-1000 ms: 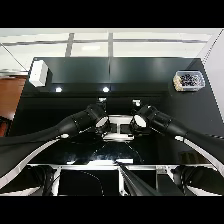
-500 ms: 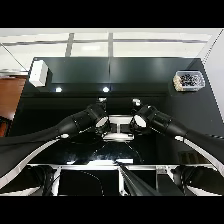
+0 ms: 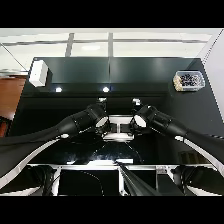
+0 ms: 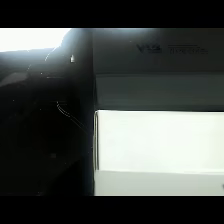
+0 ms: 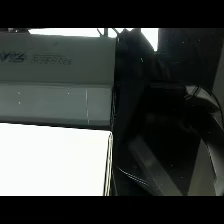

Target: Fold the box and place the chain.

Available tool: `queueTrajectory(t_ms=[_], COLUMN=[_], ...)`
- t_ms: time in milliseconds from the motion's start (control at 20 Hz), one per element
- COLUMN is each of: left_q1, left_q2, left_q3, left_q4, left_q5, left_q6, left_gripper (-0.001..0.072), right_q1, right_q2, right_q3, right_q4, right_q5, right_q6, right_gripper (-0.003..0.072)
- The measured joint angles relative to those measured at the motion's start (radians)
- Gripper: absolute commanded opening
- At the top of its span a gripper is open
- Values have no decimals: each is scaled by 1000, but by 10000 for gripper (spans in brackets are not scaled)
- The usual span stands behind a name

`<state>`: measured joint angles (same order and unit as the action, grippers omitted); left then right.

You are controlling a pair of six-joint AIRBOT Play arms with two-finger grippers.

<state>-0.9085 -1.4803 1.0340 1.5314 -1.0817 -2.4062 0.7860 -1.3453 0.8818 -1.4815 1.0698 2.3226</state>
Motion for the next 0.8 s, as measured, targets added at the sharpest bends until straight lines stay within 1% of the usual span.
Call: queueTrajectory(t_ms=[50,350,400,450,500,800], left_q1=[0,0,0,0,0,0], left_q2=[0,0,0,0,0,0], left_q3=[0,0,0,0,0,0], left_q4=[0,0,0,0,0,0], left_q5=[0,0,0,0,0,0], left_q6=[0,0,0,0,0,0], left_gripper=[30,30,30,30,30,30], right_q1=[0,1,1,1,1,-3], right_q2=[0,-1,-1,-1,0,41], right_q3=[0,0,0,0,0,16], right_q4=[0,-2,-5,-5,-5,-16], right_q5=[0,6,7,7,8,14], right_q6=[0,0,0,0,-1,-35], right_gripper=[52,51,103,265,275,273])
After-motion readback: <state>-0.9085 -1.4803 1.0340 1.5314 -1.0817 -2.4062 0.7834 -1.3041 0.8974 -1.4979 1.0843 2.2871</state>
